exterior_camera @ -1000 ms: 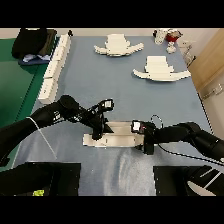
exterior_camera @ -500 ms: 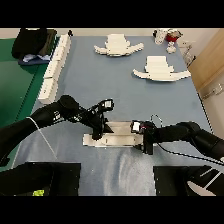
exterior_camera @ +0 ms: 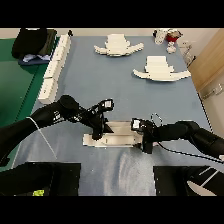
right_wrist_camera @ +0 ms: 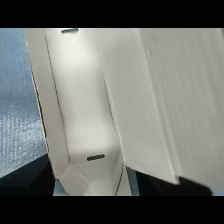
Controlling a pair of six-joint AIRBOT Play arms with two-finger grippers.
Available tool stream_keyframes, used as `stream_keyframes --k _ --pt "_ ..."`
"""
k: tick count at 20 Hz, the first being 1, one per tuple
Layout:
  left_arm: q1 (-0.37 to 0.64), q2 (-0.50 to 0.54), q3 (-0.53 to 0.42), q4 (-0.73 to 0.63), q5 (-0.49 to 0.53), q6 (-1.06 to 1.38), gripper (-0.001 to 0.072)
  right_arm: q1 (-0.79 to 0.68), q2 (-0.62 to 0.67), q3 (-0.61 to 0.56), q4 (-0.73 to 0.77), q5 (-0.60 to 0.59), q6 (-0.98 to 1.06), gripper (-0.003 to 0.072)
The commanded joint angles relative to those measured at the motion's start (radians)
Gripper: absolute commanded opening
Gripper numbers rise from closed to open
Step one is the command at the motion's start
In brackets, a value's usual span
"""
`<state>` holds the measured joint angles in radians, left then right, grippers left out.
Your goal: Fold the box.
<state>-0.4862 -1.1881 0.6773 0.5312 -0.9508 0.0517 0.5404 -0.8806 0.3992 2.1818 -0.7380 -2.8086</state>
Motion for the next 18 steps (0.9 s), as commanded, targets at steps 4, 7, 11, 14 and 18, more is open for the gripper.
stream_keyframes --k 4,7,11,14,18 --pt "0.000 0.001 0.000 0.000 0.000 0.000 0.0012 -0.003 -0.062 0.023 0.043 -0.032 -0.054 0.0686" --pt "0.000 0.001 0.000 0.000 0.000 0.000 0.0012 -0.012 -0.063 0.022 0.043 -0.068 -0.061 0.0686" --pt "0.000 0.001 0.000 0.000 0.000 0.000 0.0012 -0.011 -0.063 -0.002 0.041 -0.071 -0.061 0.0687" --pt "0.000 0.001 0.000 0.000 0.000 0.000 0.0013 -0.011 -0.062 -0.002 0.039 -0.045 -0.061 0.0708" --pt "0.000 0.001 0.000 0.000 0.000 0.000 0.0012 -0.011 -0.062 -0.002 0.039 -0.011 -0.061 0.0706"
